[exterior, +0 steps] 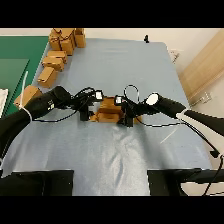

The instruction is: Fold the box.

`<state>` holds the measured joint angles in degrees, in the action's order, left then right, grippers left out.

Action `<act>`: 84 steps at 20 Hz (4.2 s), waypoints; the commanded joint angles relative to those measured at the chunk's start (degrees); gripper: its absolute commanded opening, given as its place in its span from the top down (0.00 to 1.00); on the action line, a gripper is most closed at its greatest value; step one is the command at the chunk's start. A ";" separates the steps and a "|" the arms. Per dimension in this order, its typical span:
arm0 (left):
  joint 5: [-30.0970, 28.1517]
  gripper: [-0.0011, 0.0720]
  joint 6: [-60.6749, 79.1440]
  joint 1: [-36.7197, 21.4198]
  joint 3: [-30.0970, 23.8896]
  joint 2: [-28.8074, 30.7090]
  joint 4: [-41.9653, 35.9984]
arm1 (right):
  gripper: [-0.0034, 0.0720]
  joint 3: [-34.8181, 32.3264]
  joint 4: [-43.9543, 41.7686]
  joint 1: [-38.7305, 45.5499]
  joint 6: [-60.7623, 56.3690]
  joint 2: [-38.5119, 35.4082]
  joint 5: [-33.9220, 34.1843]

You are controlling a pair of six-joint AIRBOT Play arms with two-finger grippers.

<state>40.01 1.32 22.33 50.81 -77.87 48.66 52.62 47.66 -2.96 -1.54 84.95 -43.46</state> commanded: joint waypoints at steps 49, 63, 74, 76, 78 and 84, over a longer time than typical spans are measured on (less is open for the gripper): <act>22.84 0.97 -59.36 -26.58 2.36 0.44 4.13 | 0.28 -0.02 0.11 0.02 0.02 0.04 -0.24; 21.09 0.97 -50.77 -15.72 0.83 -12.59 -18.45 | 0.28 -0.04 0.11 0.02 0.02 0.04 -0.22; 31.67 0.96 -38.47 -18.62 0.83 -10.84 -30.91 | 0.42 -0.04 0.11 0.02 0.02 0.04 -0.22; 31.82 0.81 -37.99 -18.25 0.83 -10.82 -30.97 | 0.42 -0.04 0.11 0.02 0.02 0.04 -0.26; 31.56 0.68 -37.94 -17.77 0.83 -10.82 -31.06 | 0.41 -0.04 0.11 0.02 0.02 0.04 -0.24; 29.70 0.65 -38.14 -17.18 0.85 -10.82 -32.41 | 0.41 -0.04 0.11 0.04 0.02 0.04 -0.24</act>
<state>70.50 -36.95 4.93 51.66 -88.71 17.50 52.60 47.77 -2.90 -1.52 84.97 -43.68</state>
